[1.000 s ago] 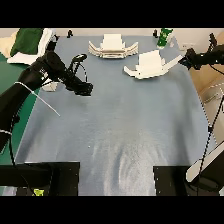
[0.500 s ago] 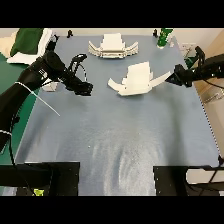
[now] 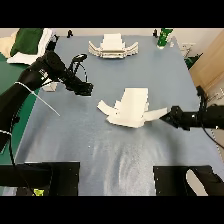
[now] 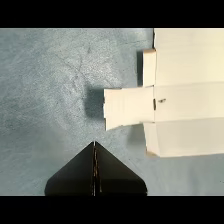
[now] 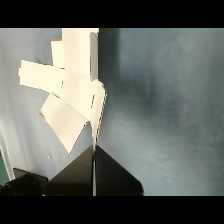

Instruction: Fold the box.

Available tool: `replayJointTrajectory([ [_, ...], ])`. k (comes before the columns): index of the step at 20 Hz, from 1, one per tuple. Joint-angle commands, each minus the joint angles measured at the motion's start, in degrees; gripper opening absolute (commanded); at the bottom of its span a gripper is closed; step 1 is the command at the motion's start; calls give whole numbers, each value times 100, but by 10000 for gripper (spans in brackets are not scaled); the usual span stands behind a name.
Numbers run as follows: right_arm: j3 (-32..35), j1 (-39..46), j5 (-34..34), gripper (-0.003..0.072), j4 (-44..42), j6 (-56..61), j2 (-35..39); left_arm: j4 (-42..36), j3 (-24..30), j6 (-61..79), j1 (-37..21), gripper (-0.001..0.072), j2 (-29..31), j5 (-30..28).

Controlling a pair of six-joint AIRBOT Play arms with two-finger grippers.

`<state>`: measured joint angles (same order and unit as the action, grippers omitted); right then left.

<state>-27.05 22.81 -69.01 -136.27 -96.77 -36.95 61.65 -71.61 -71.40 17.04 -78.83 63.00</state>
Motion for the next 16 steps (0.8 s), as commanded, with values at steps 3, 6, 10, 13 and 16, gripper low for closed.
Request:
replayJointTrajectory([
  [3,1073,-9,-149,-4,343,313,697,4,-4,0,2,12,0,0],
  [6,1064,0,-15,377,494,315,326,4,-4,0,2,12,0,-2],
  [10,699,13,415,480,822,308,-433,2,-4,0,2,12,0,-2],
  [13,446,9,463,447,822,118,-1156,4,-2,0,2,12,0,0],
  [16,426,0,415,418,-79,-791,-1825,2,-4,0,4,12,0,0],
])
